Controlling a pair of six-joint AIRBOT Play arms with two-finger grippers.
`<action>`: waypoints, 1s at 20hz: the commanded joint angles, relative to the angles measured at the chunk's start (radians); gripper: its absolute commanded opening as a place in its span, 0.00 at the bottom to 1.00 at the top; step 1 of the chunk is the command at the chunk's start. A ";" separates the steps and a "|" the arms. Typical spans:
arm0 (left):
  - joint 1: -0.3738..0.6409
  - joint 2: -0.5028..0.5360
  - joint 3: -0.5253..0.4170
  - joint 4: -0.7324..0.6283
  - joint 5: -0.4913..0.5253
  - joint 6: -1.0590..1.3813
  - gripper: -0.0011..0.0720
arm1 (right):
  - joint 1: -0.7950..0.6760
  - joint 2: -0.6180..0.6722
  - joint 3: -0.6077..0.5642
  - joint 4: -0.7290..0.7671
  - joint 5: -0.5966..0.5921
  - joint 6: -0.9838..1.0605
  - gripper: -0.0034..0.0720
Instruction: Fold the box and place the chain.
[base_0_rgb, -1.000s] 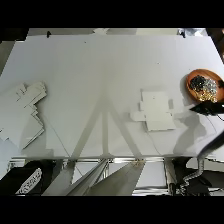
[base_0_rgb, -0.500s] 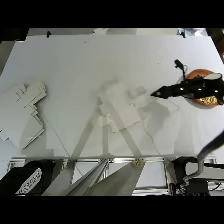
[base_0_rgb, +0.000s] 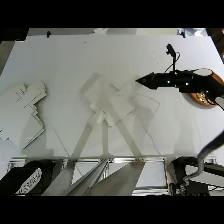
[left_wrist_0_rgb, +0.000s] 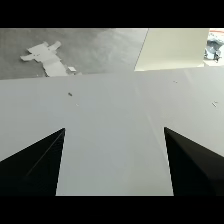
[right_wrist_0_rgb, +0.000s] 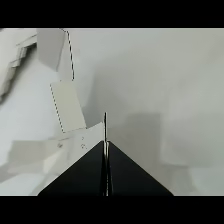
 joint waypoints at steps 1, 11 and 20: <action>-0.001 0.000 0.001 0.000 0.000 0.000 0.97 | -0.011 0.050 0.000 -0.034 -0.219 -0.036 0.06; -0.001 0.000 0.001 0.000 0.000 0.000 0.97 | 0.044 0.030 -0.169 -0.098 -0.546 0.341 0.06; -0.001 0.000 0.001 0.000 0.000 0.000 0.97 | 0.073 0.051 -0.175 -0.219 -0.515 0.536 0.46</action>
